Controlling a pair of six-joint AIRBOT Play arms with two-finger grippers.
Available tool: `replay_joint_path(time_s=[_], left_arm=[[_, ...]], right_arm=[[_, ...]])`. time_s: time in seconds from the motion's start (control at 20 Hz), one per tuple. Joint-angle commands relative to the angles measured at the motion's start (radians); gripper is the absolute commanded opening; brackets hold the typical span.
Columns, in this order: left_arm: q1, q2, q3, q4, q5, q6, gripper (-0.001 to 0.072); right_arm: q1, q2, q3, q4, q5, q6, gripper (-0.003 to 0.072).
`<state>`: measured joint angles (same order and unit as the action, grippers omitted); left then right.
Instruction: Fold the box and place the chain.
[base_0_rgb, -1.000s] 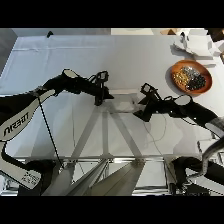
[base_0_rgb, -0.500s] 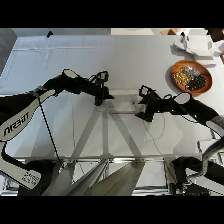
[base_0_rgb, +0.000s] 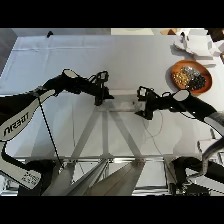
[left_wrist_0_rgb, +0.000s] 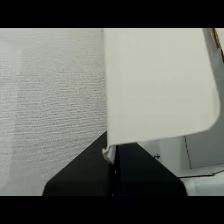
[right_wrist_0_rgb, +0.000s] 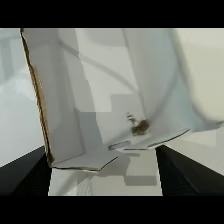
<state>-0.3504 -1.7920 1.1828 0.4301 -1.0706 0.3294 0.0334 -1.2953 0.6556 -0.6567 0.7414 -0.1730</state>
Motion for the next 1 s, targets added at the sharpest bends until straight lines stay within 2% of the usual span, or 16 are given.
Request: replay_joint_path(time_s=[0.0,0.2,0.45,0.75,0.95], left_arm=[[-0.001,-0.001,0.000,0.000,0.000,0.000,0.0008],[0.000,-0.001,0.000,0.000,0.000,0.000,0.0008],[0.000,-0.001,0.000,0.000,0.000,0.000,0.0008],[-0.001,-0.001,0.000,0.000,0.000,0.000,0.0008],[-0.001,-0.001,0.000,0.000,0.000,0.000,0.0008]], right_arm=[[0.000,-0.019,0.035,-0.037,0.003,0.031,0.0696],[0.000,-0.053,0.057,-0.078,0.008,0.060,0.0696],[-0.001,-0.118,0.143,-0.130,0.112,0.024,0.0696],[-0.051,-0.148,0.163,-0.102,0.134,-0.025,0.0696],[-0.071,-0.154,0.163,-0.006,0.142,-0.126,0.0695]])
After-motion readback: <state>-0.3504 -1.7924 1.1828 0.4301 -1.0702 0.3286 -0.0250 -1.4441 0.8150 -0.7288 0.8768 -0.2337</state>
